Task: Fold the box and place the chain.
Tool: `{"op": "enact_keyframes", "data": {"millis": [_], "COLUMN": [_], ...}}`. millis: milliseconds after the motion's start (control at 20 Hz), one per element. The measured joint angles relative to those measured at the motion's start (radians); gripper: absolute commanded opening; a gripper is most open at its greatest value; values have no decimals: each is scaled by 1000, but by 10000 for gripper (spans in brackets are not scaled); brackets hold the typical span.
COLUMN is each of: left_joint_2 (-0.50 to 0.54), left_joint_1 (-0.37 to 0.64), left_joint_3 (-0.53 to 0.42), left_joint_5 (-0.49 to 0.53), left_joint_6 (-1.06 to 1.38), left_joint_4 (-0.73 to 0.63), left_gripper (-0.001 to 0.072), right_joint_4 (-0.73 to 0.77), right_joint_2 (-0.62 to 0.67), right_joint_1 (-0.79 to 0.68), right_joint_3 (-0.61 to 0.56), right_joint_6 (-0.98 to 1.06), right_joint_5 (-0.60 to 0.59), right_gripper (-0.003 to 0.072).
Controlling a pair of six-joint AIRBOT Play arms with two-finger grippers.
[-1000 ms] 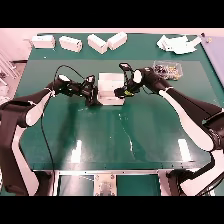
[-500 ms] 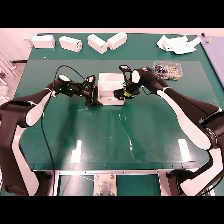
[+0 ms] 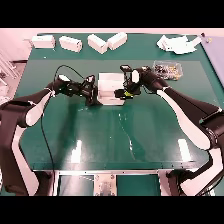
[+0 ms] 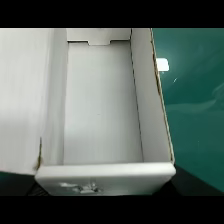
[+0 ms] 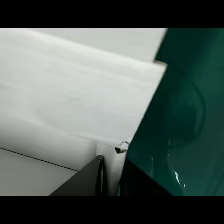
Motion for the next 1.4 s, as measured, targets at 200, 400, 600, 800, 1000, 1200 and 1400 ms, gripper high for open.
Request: {"op": "enact_keyframes", "data": {"millis": [200,400,600,800,1000,1200,1400], "left_joint_2": [0,0,0,0,0,0,0], "left_joint_1": [0,0,0,-1,-1,-1,-1], "left_joint_3": [0,0,0,0,0,0,0], "left_joint_5": [0,3,9,5,4,4,4], "left_joint_6": [1,6,5,5,5,5,4], "left_joint_4": [0,7,4,4,4,3,3], "left_gripper": [470,470,471,471,470,471,471], "right_joint_4": [-4,-3,-2,-21,-57,-80,-110], "right_joint_2": [0,-1,0,0,10,50,123], "right_joint_1": [3,5,5,5,5,4,4], "right_joint_3": [1,5,24,39,43,45,45], "right_joint_6": [3,1,1,2,4,5,4], "right_joint_5": [0,8,6,4,5,4,4], "right_gripper": [5,244,375,473,474,474,470]}}
